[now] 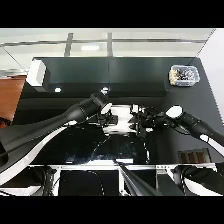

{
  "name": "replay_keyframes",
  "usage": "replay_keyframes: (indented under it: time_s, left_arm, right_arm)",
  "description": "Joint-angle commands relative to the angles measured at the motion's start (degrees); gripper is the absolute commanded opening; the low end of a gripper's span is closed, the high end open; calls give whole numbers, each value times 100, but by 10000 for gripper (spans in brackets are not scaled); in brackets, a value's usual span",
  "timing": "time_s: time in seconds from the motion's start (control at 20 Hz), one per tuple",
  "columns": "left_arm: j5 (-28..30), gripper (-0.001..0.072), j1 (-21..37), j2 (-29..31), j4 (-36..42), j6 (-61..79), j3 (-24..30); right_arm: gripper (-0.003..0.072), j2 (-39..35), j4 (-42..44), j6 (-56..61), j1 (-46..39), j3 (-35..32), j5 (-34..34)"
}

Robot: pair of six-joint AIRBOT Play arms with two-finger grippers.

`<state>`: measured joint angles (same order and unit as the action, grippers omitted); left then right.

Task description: Fold the box and place the chain.

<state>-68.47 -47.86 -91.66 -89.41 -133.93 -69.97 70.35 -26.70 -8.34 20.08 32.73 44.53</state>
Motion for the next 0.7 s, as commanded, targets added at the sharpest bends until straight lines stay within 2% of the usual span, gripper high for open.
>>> replay_keyframes:
  time_s: [0.0, 0.35, 0.4, 0.45, 0.5, 0.55, 0.6, 0.65]
  left_arm:
    - [55, 25, 0, -2, 44, -7, 0]
    - [46, 25, 0, -2, 46, -7, 0]
    - [46, 25, 0, -2, 48, -7, 0]
    - [24, 25, 0, -2, 50, -7, 0]
    - [7, 25, 0, -2, 52, -7, 0]
    - [0, 25, 0, -2, 52, -7, 0]
    - [2, 25, 0, -2, 50, -7, 0]
    - [4, 25, 0, -2, 50, -7, 0]
  right_arm:
    - [238, 166, 376, -4, 4, 2, 0]
    - [238, 173, 376, 109, 4, 2, -20]
    - [314, 173, 378, 111, 4, 2, -24]
    - [496, 173, 376, 109, 4, 2, -37]
    - [389, 173, 367, 111, 4, 2, -37]
    - [243, 173, 354, 109, 2, 2, -44]
    - [335, 173, 365, 122, 2, 2, -83]
    - [381, 173, 358, 197, 4, 2, -85]
